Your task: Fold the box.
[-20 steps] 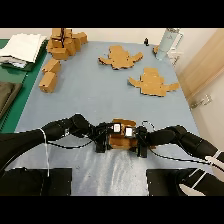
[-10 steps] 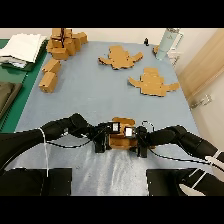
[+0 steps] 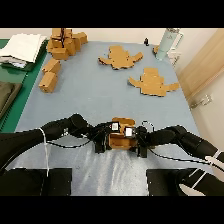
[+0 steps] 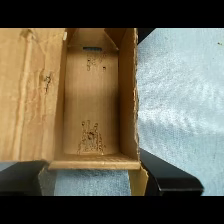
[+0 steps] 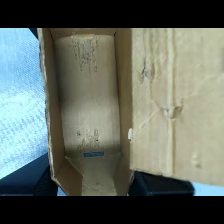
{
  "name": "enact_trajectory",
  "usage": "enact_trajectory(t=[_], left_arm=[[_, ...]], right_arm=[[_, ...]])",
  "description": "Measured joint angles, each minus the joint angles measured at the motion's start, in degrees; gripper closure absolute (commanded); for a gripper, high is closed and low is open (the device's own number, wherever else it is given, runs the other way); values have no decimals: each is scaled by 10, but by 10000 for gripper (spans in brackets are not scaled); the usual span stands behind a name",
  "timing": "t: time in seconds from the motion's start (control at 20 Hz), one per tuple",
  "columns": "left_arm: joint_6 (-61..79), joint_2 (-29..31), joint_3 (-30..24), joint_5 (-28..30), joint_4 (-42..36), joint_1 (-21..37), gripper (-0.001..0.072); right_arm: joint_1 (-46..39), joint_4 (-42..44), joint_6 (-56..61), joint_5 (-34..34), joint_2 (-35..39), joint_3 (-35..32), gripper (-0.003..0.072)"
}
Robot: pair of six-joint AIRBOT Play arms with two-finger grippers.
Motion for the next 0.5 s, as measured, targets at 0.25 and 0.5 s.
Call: enact_trajectory(t=[0.25, 0.5], left_arm=[[4, 0, 0, -1, 2, -2, 146], [6, 0, 0, -2, 2, -2, 233]], right_arm=[[0, 0, 0, 0, 0, 0, 184], [0, 0, 0, 0, 0, 0, 184]])
